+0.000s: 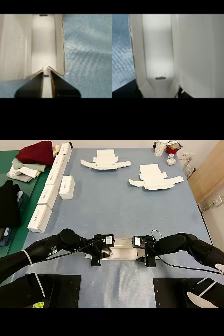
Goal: Fold the box.
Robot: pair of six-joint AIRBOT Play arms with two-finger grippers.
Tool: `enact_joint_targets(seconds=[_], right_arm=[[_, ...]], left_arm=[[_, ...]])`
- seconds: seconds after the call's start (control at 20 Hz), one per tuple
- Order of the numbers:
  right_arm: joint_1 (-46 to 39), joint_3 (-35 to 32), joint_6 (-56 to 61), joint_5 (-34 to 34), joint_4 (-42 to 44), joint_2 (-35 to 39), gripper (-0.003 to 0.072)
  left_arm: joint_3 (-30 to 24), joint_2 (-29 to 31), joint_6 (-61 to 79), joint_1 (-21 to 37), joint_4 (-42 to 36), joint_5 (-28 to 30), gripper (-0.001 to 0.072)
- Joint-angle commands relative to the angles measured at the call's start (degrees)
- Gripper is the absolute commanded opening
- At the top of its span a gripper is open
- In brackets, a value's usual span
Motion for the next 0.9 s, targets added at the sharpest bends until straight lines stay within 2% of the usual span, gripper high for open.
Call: enact_joint_targets(seconds=[0.0,0.3,0.35,0.4,0.45,0.65,0.85], right_arm=[[0.00,0.04,0.07,0.02,0.00,0.04,0.0546],[0.00,0.04,0.07,0.04,0.00,0.04,0.0546],[0.00,0.04,0.07,0.02,0.00,0.04,0.0546],[0.00,0.04,0.09,0.04,0.00,0.04,0.0546],[0.00,0.04,0.07,0.02,0.00,0.04,0.0546],[0.00,0.04,0.09,0.02,0.00,0.04,0.0546],[0.00,0.04,0.07,0.02,0.00,0.04,0.0546]], left_arm=[[0.04,-0.26,-2.86,-0.24,-1.49,0.52,0.0478],[0.04,-0.26,-3.13,-0.24,-1.64,0.09,0.0478],[0.04,-0.24,-3.78,-0.24,-1.51,0.09,0.0375],[0.07,-0.09,-5.46,-0.24,-0.28,0.09,0.0138],[0.07,0.44,-9.33,-0.22,2.80,0.07,0.0013],[0.17,6.62,-42.10,-0.13,20.74,-1.60,0.0013],[2.34,16.24,-78.73,-0.11,38.88,-11.56,0.0013]])
